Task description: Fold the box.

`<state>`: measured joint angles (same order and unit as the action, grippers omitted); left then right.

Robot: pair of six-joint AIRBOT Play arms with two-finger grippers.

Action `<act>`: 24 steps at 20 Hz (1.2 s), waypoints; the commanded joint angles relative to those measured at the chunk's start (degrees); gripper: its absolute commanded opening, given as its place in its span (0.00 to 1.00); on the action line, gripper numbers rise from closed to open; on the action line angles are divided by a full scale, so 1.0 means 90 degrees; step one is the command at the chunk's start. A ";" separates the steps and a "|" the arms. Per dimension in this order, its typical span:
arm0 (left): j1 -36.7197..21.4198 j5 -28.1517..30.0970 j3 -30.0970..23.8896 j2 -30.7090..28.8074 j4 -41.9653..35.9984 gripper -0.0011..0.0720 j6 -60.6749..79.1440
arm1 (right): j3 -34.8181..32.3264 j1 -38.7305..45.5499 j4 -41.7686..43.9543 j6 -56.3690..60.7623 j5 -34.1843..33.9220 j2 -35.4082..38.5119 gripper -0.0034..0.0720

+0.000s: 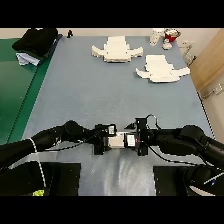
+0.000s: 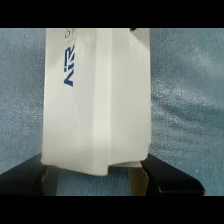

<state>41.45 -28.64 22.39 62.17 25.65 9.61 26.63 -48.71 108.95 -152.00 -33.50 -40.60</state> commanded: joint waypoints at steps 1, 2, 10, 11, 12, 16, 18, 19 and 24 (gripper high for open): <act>-0.0002 0.0002 -0.0002 0.0000 0.0002 0.59 0.0002 | 0.0068 0.0019 -0.0109 0.0007 0.0024 -0.0027 0.71; -0.0002 0.0002 -0.0002 0.0000 0.0005 0.59 0.0002 | 0.0068 0.0019 -0.0168 0.0039 0.0027 -0.0066 0.67; -0.0002 0.0002 -0.0002 0.0000 0.0005 0.59 0.0002 | 0.0061 0.0005 -0.0119 0.0124 -0.0053 -0.0335 0.42; -0.0002 0.0002 -0.0002 0.0000 0.0005 0.59 0.0002 | 0.0061 0.0005 -0.0073 0.0121 -0.0097 -0.0335 0.42; -0.0002 0.0002 -0.0002 0.0000 0.0005 0.59 0.0000 | 0.0061 0.0005 -0.0022 0.0124 -0.0172 -0.0335 0.42; -0.0002 0.0002 -0.0002 0.0000 0.0005 0.59 0.0000 | 0.0019 0.0002 0.0238 0.0121 -0.0401 -0.0335 0.41; 0.0000 0.0002 -0.0002 0.0000 0.0002 0.59 0.0002 | -0.0041 0.0002 0.0260 0.0119 -0.0406 -0.0335 0.31; -0.0002 0.0002 -0.0002 0.0000 0.0002 0.59 0.0002 | -0.0049 0.0002 0.0274 0.0119 -0.0423 -0.0335 0.25; -0.0002 0.0002 -0.0002 0.0000 0.0005 0.59 0.0002 | -0.0051 0.0000 0.0481 0.0112 -0.0457 -0.0333 0.43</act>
